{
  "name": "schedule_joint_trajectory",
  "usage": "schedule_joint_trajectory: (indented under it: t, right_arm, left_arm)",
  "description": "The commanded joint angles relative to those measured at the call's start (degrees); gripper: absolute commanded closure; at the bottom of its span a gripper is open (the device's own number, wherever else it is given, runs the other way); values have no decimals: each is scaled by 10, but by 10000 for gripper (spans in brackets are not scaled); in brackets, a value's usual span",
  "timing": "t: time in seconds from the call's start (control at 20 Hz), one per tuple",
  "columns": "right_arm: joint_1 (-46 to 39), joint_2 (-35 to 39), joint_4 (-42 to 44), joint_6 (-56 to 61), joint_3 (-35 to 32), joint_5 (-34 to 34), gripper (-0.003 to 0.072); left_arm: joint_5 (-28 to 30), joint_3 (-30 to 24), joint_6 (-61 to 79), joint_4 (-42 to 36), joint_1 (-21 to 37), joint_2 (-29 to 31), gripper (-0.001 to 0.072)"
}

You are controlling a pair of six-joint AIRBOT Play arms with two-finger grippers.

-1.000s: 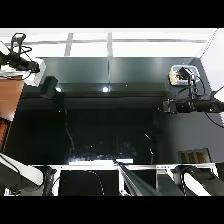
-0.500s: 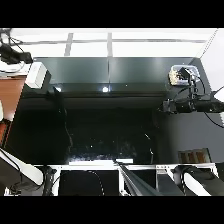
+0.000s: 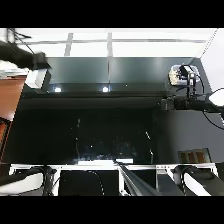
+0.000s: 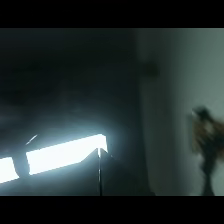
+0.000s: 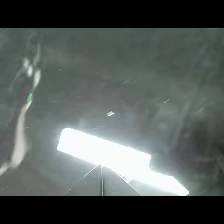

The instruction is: Fold the box and place the chain.

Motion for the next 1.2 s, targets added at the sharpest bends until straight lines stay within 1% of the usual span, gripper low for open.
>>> schedule_joint_trajectory:
  t: [0.0, 0.1, 0.15, 0.2, 0.3, 0.4, 1.15]
  right_arm:
    - [7, 0, -46, -27, -17, -54, 668]
    - [7, 0, -57, -27, -21, -38, 668]
    - [7, 0, -54, -26, -21, -21, 668]
    - [8, 0, -50, -27, -21, -4, 668]
    - [8, 0, -51, -27, -21, 7, 668]
    - [8, 0, -51, -27, -21, 7, 668]
    - [8, 0, -51, -27, -21, 7, 668]
  left_arm:
    - [155, -268, 4, -6, -99, 175, 688]
    - [186, -377, -26, 29, -132, 248, 688]
    - [192, -416, -49, 31, -136, 275, 688]
    - [195, -445, -57, 31, -135, 299, 688]
    - [189, -473, -56, 51, -134, 328, 687]
    - [172, -477, -56, 54, -134, 333, 686]
    - [176, -477, -56, 52, -134, 330, 686]
